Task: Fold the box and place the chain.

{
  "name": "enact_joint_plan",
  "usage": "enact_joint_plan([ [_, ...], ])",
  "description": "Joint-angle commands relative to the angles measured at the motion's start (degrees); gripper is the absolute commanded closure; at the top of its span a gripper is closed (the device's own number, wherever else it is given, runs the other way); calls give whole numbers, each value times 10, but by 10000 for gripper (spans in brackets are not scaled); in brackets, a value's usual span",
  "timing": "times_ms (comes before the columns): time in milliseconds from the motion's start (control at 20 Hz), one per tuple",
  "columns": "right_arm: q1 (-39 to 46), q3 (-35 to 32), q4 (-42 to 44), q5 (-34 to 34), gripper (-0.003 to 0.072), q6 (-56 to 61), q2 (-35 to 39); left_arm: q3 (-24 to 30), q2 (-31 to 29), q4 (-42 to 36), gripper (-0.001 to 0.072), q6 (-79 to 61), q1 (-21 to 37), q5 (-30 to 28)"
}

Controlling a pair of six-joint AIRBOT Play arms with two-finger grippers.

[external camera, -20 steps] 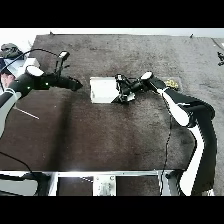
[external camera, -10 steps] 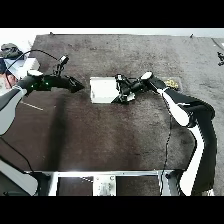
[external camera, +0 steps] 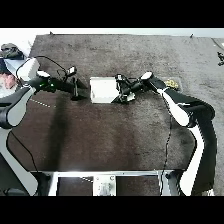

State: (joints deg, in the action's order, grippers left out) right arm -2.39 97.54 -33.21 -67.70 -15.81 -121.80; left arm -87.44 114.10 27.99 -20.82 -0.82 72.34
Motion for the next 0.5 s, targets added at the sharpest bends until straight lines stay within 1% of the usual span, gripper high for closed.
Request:
enact_joint_plan([
  [0, 0, 0, 0, 0, 312, 0, 0, -3, 6, 12, -10, -52, -13, 12],
  [200, 0, 0, 0, 0, 312, 0, 0, -3, 21, -12, -11, -67, -16, 48],
  [450, 0, 0, 0, 0, 312, 0, 0, -2, 22, -15, -10, -73, -16, 48],
])
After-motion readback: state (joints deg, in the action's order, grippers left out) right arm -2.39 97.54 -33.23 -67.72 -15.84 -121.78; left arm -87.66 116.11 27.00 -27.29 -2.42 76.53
